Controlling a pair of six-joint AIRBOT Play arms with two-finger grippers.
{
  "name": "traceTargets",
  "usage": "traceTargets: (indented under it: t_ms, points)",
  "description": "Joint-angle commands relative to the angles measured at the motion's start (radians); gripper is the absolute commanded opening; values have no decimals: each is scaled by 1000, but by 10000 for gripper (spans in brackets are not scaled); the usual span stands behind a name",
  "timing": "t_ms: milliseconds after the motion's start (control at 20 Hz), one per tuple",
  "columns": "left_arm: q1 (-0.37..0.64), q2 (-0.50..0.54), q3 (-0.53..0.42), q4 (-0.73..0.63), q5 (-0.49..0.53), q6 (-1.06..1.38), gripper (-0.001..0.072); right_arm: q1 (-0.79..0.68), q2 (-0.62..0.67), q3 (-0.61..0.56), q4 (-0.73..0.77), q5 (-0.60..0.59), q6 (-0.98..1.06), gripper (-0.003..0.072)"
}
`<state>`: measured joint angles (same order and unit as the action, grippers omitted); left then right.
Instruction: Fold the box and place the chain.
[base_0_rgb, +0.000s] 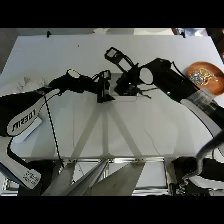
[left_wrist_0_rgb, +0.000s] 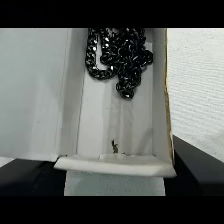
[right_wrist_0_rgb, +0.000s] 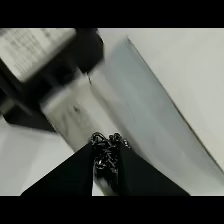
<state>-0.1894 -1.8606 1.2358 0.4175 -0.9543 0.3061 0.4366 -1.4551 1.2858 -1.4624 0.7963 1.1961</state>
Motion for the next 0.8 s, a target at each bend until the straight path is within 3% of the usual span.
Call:
traceTargets:
  t_ms: [0,300,350,400,450,750]
  points:
    - [1,0,0,0,0,0,281,34,-48,0,34,-100,11,8]
    - [1,0,0,0,0,0,281,33,-203,0,0,-64,11,13]
    - [1,0,0,0,0,0,281,33,-203,0,0,-64,11,53]
    - [1,0,0,0,0,0,281,33,-194,0,-1,-64,11,196]
    - [1,0,0,0,0,0,281,33,-179,0,-15,-62,11,276]
    - [1,0,0,0,0,0,281,-74,11,0,-121,55,11,276]
